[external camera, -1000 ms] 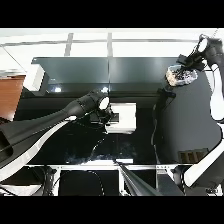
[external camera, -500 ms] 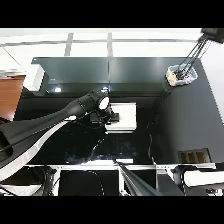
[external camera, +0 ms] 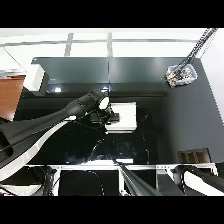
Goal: Fold the box and place the chain.
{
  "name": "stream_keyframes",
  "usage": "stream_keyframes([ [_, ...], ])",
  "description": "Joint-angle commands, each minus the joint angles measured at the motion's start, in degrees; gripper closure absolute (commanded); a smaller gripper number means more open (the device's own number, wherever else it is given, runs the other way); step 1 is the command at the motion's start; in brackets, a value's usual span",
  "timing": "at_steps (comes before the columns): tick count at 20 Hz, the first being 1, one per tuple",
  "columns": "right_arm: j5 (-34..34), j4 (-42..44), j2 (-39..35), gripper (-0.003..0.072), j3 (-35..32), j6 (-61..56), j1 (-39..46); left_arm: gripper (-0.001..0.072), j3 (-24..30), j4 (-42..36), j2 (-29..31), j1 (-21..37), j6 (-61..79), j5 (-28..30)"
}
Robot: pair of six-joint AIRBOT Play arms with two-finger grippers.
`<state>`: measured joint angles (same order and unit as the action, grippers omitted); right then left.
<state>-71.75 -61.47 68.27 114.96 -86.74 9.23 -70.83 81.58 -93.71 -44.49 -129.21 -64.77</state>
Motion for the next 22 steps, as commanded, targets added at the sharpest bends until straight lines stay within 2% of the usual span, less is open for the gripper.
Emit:
stream_keyframes([
  [1,-1.6,7.0,-4.2,0.0672,-0.1,0.7,-0.1,0.0683,0.0,0.0,0.0,0.0,0.0,0.0],
  [5,-6.0,9.1,-6.4,0.0671,-0.6,0.7,-2.9,0.0683,0.0,0.0,0.0,0.0,0.0,0.0],
  [9,-12.6,7.8,-8.7,0.067,-5.9,1.1,-10.5,0.0683,0.0,0.0,0.0,0.0,0.0,0.0],
  [13,-15.2,4.3,-10.1,0.067,-12.6,1.2,-17.1,0.0683,0.0,0.0,0.0,0.0,0.0,0.0],
  [17,-17.0,4.2,-10.3,0.067,-19.1,2.6,-20.2,0.0683,0.0,0.0,0.0,0.0,0.0,0.5],
  [22,-17.1,10.5,-10.4,0.0671,-26.9,5.2,-20.2,0.0683,0.0,0.0,0.0,0.0,0.0,1.1],
])
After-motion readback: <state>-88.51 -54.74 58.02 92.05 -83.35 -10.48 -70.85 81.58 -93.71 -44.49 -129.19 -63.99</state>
